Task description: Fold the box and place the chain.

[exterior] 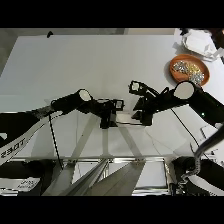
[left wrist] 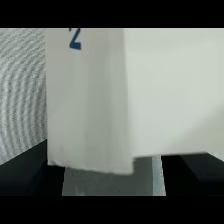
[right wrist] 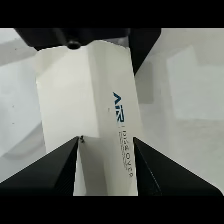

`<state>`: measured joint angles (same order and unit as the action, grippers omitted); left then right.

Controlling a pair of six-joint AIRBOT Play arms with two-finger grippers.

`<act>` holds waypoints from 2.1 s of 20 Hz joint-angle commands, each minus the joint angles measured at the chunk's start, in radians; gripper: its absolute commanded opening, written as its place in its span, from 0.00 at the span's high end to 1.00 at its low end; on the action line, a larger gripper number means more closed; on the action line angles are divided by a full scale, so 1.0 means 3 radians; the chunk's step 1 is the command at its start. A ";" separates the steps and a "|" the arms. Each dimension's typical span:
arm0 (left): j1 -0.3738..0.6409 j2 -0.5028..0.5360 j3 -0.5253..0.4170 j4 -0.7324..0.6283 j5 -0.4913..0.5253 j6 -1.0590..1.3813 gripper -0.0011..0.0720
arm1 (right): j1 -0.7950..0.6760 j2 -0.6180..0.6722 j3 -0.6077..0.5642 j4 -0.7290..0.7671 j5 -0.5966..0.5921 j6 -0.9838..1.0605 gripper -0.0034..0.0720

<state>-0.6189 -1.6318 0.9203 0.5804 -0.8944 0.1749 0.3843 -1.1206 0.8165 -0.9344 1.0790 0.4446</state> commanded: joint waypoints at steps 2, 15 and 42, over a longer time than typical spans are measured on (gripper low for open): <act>0.0000 0.0000 0.0001 0.0000 0.0000 0.0001 0.52 | 0.0004 -0.0001 -0.0001 -0.0052 0.0010 0.0008 0.44; 0.0000 0.0000 0.0001 0.0001 0.0000 0.0001 0.52 | 0.0004 -0.0003 -0.0001 -0.0057 0.0042 -0.0060 0.50; 0.0000 0.0000 0.0001 0.0000 0.0000 0.0001 0.52 | 0.0093 -0.0029 -0.0264 -0.0299 -0.0463 0.0062 0.60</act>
<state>-0.6189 -1.6318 0.9203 0.5785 -0.8944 0.1722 0.4118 -1.1290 0.7578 -1.0035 0.9817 0.4633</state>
